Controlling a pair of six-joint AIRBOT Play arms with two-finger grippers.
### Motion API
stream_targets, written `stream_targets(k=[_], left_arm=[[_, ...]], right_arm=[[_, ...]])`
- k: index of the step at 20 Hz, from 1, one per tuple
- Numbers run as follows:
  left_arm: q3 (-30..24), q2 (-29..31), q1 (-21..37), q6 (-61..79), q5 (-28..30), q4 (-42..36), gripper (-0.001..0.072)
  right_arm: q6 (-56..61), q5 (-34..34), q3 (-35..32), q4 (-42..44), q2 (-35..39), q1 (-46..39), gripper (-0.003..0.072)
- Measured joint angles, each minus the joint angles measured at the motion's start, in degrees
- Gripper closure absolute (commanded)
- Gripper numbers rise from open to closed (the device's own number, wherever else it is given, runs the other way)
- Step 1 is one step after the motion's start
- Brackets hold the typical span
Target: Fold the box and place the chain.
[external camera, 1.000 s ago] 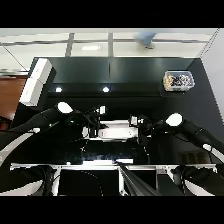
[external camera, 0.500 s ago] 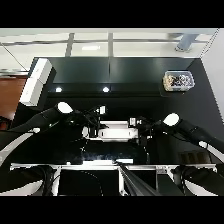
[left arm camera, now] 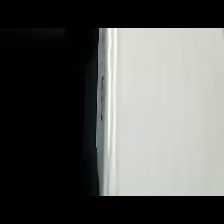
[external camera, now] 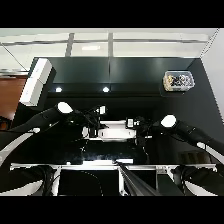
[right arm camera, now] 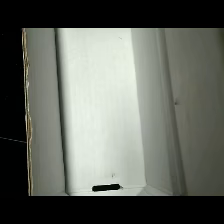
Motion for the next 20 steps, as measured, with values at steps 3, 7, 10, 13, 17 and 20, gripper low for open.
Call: stream_targets(k=[3,7,10,13,17,20], left_arm=[[0.0,0.0,0.0,0.0,0.0,0.0,0.0681],[0.0,0.0,0.0,0.0,0.0,0.0,0.0681],[0.0,0.0,0.0,0.0,0.1,0.0,0.0681],[0.0,0.0,0.0,0.0,0.1,0.0,0.0681],[0.0,0.0,0.0,0.0,0.1,0.0,0.0679],[0.0,0.0,0.0,-0.1,0.3,0.2,0.0445]], right_arm=[[0.4,-0.3,0.0,-0.7,-0.1,0.3,0.0004],[0.6,-0.1,0.0,-0.9,-0.1,-0.3,0.0004],[0.7,0.6,0.0,-0.8,-0.1,-1.0,0.0004],[0.8,1.0,0.0,-0.9,-0.1,-1.2,0.0005],[0.9,1.0,0.0,-1.1,-0.1,-1.3,0.0207],[0.9,1.0,0.0,-1.1,-0.1,-1.3,0.0207]])
